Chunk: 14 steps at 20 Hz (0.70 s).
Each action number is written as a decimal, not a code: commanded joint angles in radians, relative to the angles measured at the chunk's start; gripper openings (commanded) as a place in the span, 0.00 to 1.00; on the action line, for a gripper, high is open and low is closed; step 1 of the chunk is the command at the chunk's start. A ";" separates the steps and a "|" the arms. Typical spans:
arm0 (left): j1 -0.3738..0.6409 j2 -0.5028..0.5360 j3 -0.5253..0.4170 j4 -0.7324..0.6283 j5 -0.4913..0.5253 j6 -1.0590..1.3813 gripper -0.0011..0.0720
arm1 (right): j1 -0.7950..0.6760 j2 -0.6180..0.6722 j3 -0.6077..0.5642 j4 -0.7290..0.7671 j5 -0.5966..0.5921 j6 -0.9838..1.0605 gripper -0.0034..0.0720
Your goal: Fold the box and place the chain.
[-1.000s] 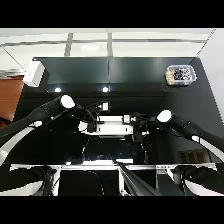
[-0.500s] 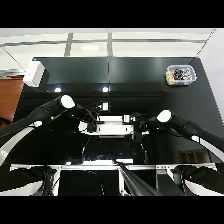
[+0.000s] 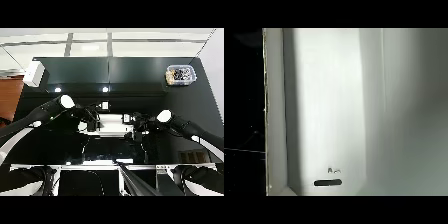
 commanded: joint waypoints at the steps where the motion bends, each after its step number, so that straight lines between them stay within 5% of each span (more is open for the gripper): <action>1: 0.004 0.038 0.005 0.040 -0.018 -0.071 0.89 | 0.001 0.000 0.001 0.000 0.001 0.000 0.63; 6: 0.042 0.208 0.008 0.304 -0.091 -0.337 0.89 | 0.001 0.000 0.001 0.000 0.002 0.000 0.63; 10: 0.104 0.299 0.008 0.344 -0.278 -0.661 0.83 | 0.001 0.000 0.001 0.000 0.002 0.000 0.63; 11: 0.111 0.299 0.007 0.333 -0.340 -0.741 0.65 | 0.001 0.000 0.001 0.000 0.002 0.000 0.63; 12: 0.112 0.295 0.002 0.302 -0.396 -0.785 0.17 | 0.001 0.000 0.001 0.000 0.002 0.000 0.63; 13: 0.112 0.291 -0.016 0.234 -0.419 -0.770 0.05 | 0.001 0.000 0.001 0.000 0.002 0.000 0.63; 14: 0.112 0.286 -0.046 0.124 -0.415 -0.724 0.05 | 0.001 0.000 0.001 0.000 0.002 0.000 0.63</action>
